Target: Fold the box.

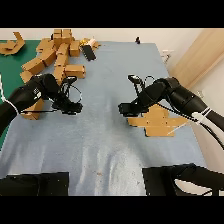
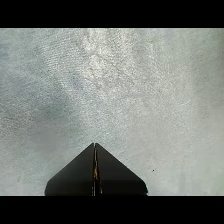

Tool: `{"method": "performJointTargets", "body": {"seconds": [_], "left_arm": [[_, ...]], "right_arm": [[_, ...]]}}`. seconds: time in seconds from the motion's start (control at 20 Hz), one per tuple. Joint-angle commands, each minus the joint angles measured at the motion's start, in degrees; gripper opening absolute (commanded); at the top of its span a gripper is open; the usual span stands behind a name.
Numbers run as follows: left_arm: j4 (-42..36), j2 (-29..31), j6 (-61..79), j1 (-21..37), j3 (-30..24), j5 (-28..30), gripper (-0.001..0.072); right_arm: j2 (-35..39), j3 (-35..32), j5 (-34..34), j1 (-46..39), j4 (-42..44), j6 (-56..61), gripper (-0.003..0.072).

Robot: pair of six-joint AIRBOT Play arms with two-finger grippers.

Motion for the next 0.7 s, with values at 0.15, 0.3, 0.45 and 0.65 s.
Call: {"method": "performJointTargets", "body": {"seconds": [0.15, 0.3, 0.45, 0.65], "left_arm": [[0.0, 0.0, 0.0, 0.0, 0.0, 0.0, 0.0011], [0.0, 0.0, 0.0, 0.0, 0.0, 0.0, 0.0011], [0.0, 0.0, 0.0, 0.0, 0.0, 0.0, 0.0011], [0.0, 0.0, 0.0, 0.0, 0.0, 0.0, 0.0011]], "right_arm": [[0.0, 0.0, 0.0, 0.0, 0.0, 0.0, 0.0008], [0.0, 0.0, 0.0, 0.0, 0.0, 0.0, 0.0008], [0.0, 0.0, 0.0, 0.0, 0.0, 0.0, 0.0008], [0.0, 0.0, 0.2, 0.0, 0.6, 0.1, 0.0008]]}}
